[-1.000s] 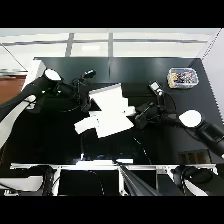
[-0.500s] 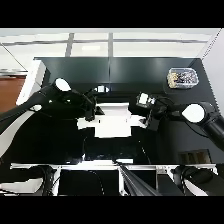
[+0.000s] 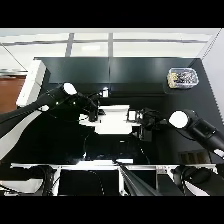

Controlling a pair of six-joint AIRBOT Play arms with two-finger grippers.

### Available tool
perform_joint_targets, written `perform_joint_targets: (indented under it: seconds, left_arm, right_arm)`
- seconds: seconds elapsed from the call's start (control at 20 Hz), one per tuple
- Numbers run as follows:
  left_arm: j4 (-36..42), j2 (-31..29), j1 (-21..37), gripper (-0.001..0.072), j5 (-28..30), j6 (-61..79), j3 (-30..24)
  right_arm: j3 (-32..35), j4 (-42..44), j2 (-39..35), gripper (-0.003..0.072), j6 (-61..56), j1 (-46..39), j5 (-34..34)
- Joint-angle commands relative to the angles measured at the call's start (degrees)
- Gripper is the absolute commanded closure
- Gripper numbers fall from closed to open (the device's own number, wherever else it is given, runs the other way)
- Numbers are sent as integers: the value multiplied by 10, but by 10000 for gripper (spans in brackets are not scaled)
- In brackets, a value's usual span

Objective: Fold the box and place the chain.

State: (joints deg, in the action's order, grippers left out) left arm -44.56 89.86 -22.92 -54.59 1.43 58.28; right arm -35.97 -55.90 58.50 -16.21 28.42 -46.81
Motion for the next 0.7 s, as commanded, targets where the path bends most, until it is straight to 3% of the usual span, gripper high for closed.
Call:
perform_joint_targets:
  seconds: [0.0, 0.25, 0.5, 0.65]
  left_arm:
    - [-4, 3, -1, 679, 2, 1, 0]
    - [-4, 3, -1, 679, 1, 1, 0]
    - [-3, 3, -2, 680, -1, 1, 0]
    - [3, 3, -2, 679, -2, 1, 0]
  right_arm:
    - [6, 7, 29, -30, 19, 7, 8]
    - [12, 34, 68, -30, 37, 29, 42]
    - [14, 69, 88, -30, 35, 57, 167]
    - [7, 78, 79, -30, 36, 55, 198]
